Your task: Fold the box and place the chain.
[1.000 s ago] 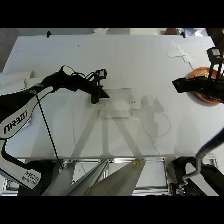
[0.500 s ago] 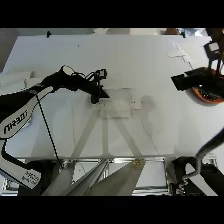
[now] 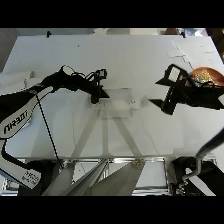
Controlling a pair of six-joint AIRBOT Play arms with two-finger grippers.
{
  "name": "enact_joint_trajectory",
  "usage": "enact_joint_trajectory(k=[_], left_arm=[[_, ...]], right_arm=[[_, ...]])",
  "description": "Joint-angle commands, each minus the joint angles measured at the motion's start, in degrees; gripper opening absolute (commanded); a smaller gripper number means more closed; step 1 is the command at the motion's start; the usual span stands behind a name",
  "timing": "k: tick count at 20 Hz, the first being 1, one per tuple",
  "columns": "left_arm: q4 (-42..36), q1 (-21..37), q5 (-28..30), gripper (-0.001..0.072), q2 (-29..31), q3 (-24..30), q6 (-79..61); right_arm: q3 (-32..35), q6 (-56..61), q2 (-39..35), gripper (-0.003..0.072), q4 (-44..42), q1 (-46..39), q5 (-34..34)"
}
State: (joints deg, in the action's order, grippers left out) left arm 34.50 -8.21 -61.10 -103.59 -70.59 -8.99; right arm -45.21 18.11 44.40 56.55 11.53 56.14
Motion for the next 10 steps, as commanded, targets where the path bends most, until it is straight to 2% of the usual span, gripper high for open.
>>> enact_joint_trajectory(k=[1, 5, 8, 10], left_arm=[[0.0, 0.0, 0.0, 0.0016, 0.0, 0.0, 0.0], [0.0, 0.0, 0.0, 0.0016, 0.0, 0.0, 0.0], [0.0, 0.0, 0.0, 0.0016, 0.0, 0.0, 0.0], [0.0, 0.0, 0.0, 0.0016, 0.0, 0.0, 0.0]], right_arm=[[0.0, -1.6, -0.3, 0.0668, -0.5, 1.8, 3.7], [1.4, -1.8, 0.5, 0.0668, -1.5, 1.8, 1.5], [9.1, -13.9, 0.5, 0.0668, -1.0, 1.8, -0.2], [14.7, -17.5, 1.7, 0.0668, -1.8, 1.8, -5.2]])
